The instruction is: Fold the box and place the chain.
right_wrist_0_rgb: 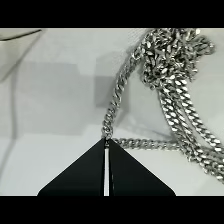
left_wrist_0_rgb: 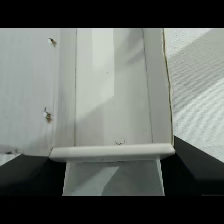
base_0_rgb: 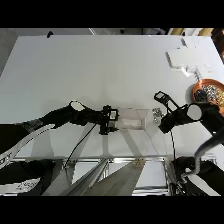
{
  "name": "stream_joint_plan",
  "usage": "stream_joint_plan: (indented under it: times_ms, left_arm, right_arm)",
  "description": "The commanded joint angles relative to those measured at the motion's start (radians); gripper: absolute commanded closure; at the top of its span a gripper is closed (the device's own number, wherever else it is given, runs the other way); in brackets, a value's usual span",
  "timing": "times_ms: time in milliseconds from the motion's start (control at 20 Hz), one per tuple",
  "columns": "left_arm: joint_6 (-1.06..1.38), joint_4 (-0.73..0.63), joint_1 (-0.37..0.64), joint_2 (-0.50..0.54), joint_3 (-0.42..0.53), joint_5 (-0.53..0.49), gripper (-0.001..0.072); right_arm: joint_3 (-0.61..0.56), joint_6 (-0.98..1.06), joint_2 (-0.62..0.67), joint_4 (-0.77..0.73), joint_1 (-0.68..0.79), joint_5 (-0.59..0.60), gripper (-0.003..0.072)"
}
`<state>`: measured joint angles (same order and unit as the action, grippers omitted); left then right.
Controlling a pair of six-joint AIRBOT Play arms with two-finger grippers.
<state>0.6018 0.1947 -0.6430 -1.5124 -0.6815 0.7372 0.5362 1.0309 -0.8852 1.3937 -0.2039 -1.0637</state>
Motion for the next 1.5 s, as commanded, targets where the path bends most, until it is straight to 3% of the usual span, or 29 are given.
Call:
stream_joint_plan:
  times_ms: [0, 300, 600, 1000, 1300, 1450]
  left_arm:
    - [0.0, 0.0, 0.0, 0.0, 0.0, 0.0, 0.0439]
    - [0.0, 0.0, 0.0, 0.0, 0.0, 0.0, 0.0439]
    - [0.0, 0.0, 0.001, 0.0, 0.0, 0.0, 0.0439]
    - [0.0, 0.0, 0.0, 0.0, 0.0, 0.0, 0.0439]
    - [0.0, 0.0, 0.0, 0.0, 0.0, 0.0, 0.0439]
    - [0.0, 0.0, 0.0, 0.0, 0.0, 0.0, 0.0439]
  right_arm:
    - [0.037, 0.011, 0.163, -0.048, -0.001, -0.104, 0.067]
    - [0.037, -0.023, 0.374, -0.33, -0.001, -0.095, 0.067]
    - [0.046, -0.188, 0.413, -0.583, -0.02, -0.002, 0.0671]
    - [0.077, -0.232, 0.392, -0.53, -0.229, 0.255, 0.067]
    - [0.181, -0.247, 0.358, -0.51, -0.29, 0.267, 0.067]
    - [0.18, -0.206, 0.33, -0.438, -0.293, 0.197, 0.067]
